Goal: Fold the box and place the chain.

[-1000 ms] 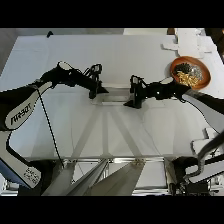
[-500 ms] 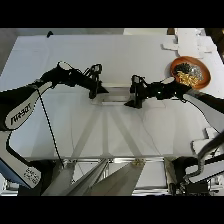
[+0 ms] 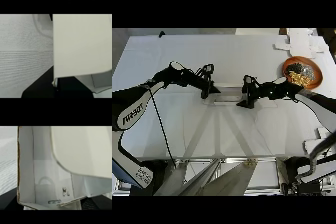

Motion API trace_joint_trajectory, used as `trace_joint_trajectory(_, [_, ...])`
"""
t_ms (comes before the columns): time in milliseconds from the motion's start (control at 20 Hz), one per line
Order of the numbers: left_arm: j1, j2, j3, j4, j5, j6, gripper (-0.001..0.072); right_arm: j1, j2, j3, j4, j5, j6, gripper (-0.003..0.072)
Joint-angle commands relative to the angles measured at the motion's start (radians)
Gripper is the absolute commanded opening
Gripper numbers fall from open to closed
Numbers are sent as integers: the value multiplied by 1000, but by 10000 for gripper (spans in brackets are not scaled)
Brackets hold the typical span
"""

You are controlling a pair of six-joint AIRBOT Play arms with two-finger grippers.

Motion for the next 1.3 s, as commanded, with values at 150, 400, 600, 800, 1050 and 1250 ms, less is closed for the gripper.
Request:
trace_joint_trajectory(150, [1,0,0,0,0,0,11,0,-1,1,1,0,0,719])
trace_joint_trajectory(400, [1,0,0,0,0,0,11,0,-1,1,1,20,0,719])
trace_joint_trajectory(600, [1,0,0,0,0,0,11,0,-1,1,8,21,0,718])
trace_joint_trajectory(800, [1,0,0,0,0,0,11,0,-1,1,8,36,0,718])
trace_joint_trajectory(1050, [1,0,0,0,0,0,11,0,-1,1,-10,7,0,716])
trace_joint_trajectory(1250, [1,0,0,0,0,0,11,0,-1,1,-14,6,0,658])
